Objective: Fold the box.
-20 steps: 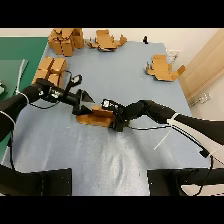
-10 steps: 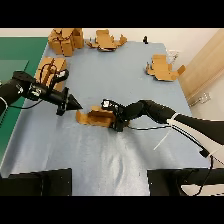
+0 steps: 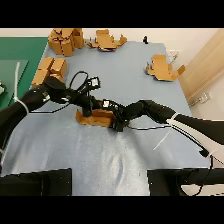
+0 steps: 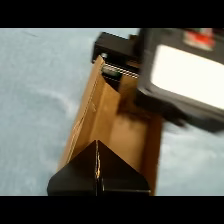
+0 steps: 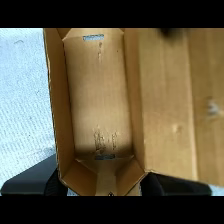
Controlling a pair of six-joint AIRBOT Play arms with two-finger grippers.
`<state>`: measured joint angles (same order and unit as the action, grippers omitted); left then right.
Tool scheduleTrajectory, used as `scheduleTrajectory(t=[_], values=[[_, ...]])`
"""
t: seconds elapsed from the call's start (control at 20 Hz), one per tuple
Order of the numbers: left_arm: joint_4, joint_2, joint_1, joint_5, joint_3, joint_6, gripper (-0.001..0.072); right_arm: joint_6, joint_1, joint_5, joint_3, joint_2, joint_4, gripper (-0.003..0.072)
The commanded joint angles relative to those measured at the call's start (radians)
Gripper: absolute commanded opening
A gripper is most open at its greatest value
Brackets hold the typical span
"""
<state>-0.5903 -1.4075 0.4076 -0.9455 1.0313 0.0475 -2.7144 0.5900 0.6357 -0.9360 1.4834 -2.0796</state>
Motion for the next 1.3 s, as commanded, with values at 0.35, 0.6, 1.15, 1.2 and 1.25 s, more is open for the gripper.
scheduleTrajectory(t=[0.35,0.6,1.15,1.2,1.25], values=[[-0.342,-0.282,0.041,-0.242,0.331,-0.315,0.0012,0.000,0.000,0.001,0.000,0.001,0.000,0.0008],[-0.355,-0.309,0.058,-0.291,0.339,-0.247,0.0011,0.000,0.000,0.002,0.000,0.001,0.000,0.0008],[-0.200,0.100,-0.313,-0.280,0.171,-0.123,0.0009,0.002,-0.001,0.009,0.000,0.001,0.000,0.0008],[-0.205,0.138,-0.332,-0.282,0.094,-0.051,0.0010,0.002,-0.001,0.009,0.000,0.001,0.000,0.0008],[-0.215,0.167,-0.337,-0.285,0.016,0.032,0.0012,0.002,-0.001,0.009,0.000,0.001,-0.001,0.0008]])
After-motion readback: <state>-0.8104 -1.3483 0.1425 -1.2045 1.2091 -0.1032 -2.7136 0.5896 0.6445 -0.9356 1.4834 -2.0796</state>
